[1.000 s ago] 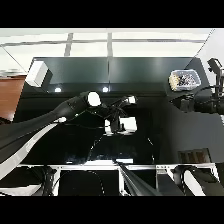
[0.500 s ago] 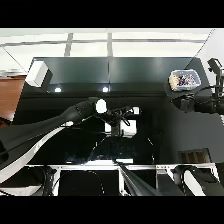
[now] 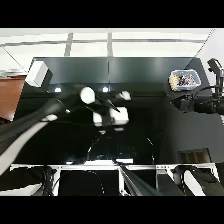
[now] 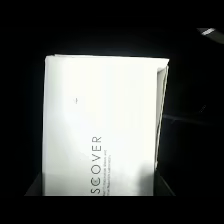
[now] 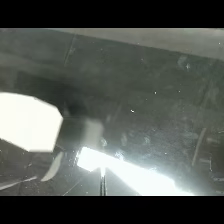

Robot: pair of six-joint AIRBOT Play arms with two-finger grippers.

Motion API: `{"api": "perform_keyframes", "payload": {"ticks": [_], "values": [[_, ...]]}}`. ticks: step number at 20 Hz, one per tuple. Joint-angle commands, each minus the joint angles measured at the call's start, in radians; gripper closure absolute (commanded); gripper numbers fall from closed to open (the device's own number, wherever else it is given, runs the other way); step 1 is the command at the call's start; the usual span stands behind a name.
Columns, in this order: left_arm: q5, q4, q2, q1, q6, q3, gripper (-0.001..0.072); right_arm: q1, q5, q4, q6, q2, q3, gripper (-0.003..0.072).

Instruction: Fold the box and place the chain.

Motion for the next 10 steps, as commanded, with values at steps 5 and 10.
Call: {"api": "perform_keyframes", "payload": {"ticks": [5,10], "values": [[-0.222,0.288,0.033,0.765,-0.665,0.002,0.0472,-0.001,0.001,0.000,0.019,0.001,0.001,0.0672],[-0.056,0.110,0.023,1.109,-0.413,0.003,0.0468,0.000,0.001,0.001,0.020,0.001,0.001,0.0672]]}}
